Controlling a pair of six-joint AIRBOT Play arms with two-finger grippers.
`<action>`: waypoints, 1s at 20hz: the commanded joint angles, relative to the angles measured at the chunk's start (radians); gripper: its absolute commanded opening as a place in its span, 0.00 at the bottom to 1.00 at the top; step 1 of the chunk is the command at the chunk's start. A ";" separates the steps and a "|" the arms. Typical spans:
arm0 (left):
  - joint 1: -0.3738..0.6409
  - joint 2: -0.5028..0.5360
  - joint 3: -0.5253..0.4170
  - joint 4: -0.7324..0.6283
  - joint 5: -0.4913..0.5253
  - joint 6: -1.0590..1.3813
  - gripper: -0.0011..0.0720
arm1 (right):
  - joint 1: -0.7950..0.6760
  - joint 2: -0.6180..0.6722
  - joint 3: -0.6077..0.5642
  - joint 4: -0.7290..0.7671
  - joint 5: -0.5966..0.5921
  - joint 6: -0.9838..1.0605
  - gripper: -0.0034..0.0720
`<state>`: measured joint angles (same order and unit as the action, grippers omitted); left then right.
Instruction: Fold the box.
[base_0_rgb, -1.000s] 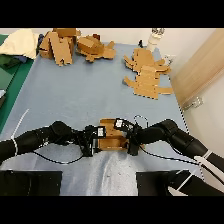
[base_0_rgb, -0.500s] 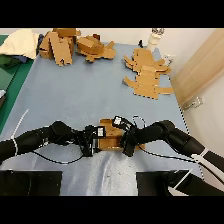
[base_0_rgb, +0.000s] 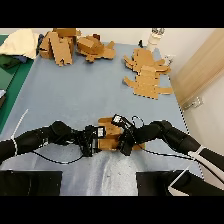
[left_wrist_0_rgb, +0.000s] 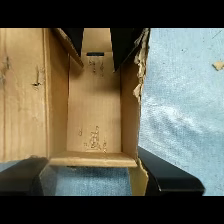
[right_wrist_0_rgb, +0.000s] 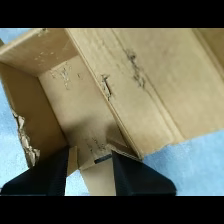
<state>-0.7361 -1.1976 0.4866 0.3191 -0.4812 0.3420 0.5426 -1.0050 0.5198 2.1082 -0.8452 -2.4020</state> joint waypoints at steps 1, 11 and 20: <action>0.000 0.001 0.000 -0.001 0.000 -0.002 0.68 | 0.001 -0.004 -0.001 0.019 -0.013 0.001 0.70; 0.000 0.001 0.000 -0.001 0.000 -0.002 0.68 | -0.001 0.017 -0.001 -0.216 -0.071 0.231 0.05; 0.000 0.001 0.000 -0.001 0.000 -0.002 0.68 | -0.373 0.306 -0.002 -0.643 -0.179 0.793 0.05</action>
<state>-0.7361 -1.1976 0.4866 0.3172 -0.4808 0.3397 0.3164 -0.7650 0.5182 1.6798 -0.9794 -1.8931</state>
